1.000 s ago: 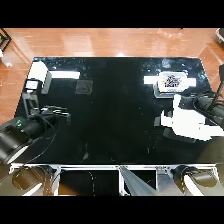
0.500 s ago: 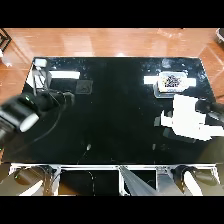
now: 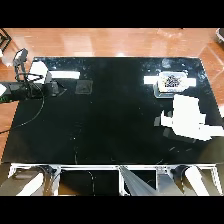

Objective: Fold the box and place the chain.

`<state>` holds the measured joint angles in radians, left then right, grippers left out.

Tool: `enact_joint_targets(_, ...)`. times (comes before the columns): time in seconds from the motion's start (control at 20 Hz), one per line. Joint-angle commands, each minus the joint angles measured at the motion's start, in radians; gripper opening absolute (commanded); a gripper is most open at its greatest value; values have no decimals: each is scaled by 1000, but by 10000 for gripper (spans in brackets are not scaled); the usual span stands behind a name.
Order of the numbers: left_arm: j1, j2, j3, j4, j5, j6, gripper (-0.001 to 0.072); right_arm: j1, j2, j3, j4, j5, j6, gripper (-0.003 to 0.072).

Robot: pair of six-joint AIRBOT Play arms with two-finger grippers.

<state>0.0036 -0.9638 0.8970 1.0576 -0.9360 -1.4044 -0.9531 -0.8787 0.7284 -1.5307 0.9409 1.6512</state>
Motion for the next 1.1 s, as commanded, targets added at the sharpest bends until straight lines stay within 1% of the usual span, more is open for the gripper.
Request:
enact_joint_targets(0.0,30,-8,1,-71,-24,39,623,-156,-160,109,53,140,-182,710)
enact_joint_targets(0.05,29,-7,1,-71,-18,39,623,-185,-210,143,99,179,-279,711)
enact_joint_targets(0.15,27,-8,1,-71,-14,39,623,-249,-299,193,275,246,-478,710)
enact_joint_targets(0.3,27,-8,1,-74,-6,39,623,-355,-439,256,432,314,-523,710)
enact_joint_targets(0.35,27,-8,1,-75,-3,39,623,-381,-491,283,510,370,-583,710)
enact_joint_targets(0.4,27,-8,1,-75,0,39,623,-401,-552,319,587,451,-636,711)
enact_joint_targets(0.45,27,-8,1,-74,3,39,623,-404,-615,361,604,528,-639,711)
enact_joint_targets(0.5,27,-8,1,-74,6,39,623,-396,-680,410,575,602,-633,710)
enact_joint_targets(0.55,27,-8,1,-74,13,39,623,-382,-729,448,539,647,-622,711)
enact_joint_targets(0.65,27,-8,1,-74,22,39,624,-350,-789,505,486,666,-621,711)
enact_joint_targets(0.75,27,-8,1,-74,27,39,623,-320,-832,553,471,672,-627,711)
enact_joint_targets(0.9,27,-8,1,-74,43,39,623,-271,-915,605,531,753,-628,710)
enact_joint_targets(1.05,27,-8,1,-75,45,34,623,-222,-970,608,568,809,-628,710)
